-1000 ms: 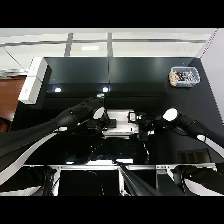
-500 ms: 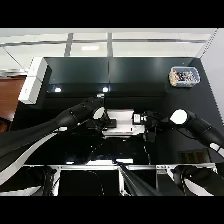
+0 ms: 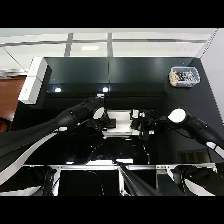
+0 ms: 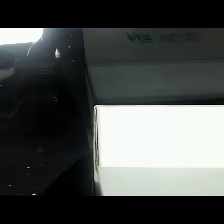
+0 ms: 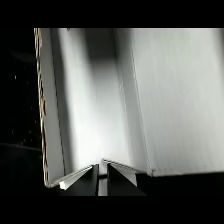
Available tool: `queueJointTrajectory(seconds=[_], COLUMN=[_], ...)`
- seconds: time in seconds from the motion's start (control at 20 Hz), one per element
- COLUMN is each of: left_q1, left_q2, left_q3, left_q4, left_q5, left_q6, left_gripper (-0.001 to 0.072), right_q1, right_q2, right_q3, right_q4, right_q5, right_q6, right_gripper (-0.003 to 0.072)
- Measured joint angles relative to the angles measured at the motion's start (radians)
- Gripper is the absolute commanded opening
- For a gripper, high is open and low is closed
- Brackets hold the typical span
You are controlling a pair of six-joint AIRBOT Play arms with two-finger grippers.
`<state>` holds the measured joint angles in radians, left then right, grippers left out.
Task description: Fold the box and place the chain.
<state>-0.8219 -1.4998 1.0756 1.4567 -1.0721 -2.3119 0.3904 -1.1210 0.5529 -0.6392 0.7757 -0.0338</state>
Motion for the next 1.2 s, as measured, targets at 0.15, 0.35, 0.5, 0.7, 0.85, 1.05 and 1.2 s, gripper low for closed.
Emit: queueJointTrajectory(seconds=[0.15, 0.35, 0.5, 0.7, 0.85, 1.05, 1.2], left_q1=[0.0, 0.0, 0.0, 0.0, 0.0, 0.0, 0.0], left_q2=[0.0, 0.0, 0.0, 0.0, 0.0, 0.0, 0.0], left_q3=[0.0, 0.0, 0.0, 0.0, 0.0, 0.0, 0.0], left_q4=[0.0, -0.002, -0.003, -0.004, -0.005, -0.005, -0.003], left_q5=[0.003, 0.001, 0.002, 0.006, 0.005, -0.013, -0.023], left_q6=[0.0, 0.0, 0.001, -0.002, -0.002, -0.001, 0.0], left_gripper=[0.0027, 0.0027, 0.0027, 0.0027, 0.0027, 0.0027, 0.0028], right_q1=[0.016, 0.024, 0.025, 0.012, -0.067, -0.306, -0.518], right_q2=[-0.039, -0.057, -0.061, -0.05, 0.004, 0.066, 0.083], right_q3=[0.0, 0.0, 0.0, 0.003, 0.042, 0.1, 0.07], right_q4=[0.065, 0.098, 0.106, 0.103, 0.045, -0.131, -0.222], right_q5=[-0.013, -0.019, -0.019, 0.003, 0.134, 0.364, 0.368], right_q6=[-0.002, 0.016, 0.035, 0.125, 0.358, 0.719, 0.97], right_gripper=[0.0063, 0.0219, 0.0416, 0.0018, 0.0017, 0.0018, 0.0018])
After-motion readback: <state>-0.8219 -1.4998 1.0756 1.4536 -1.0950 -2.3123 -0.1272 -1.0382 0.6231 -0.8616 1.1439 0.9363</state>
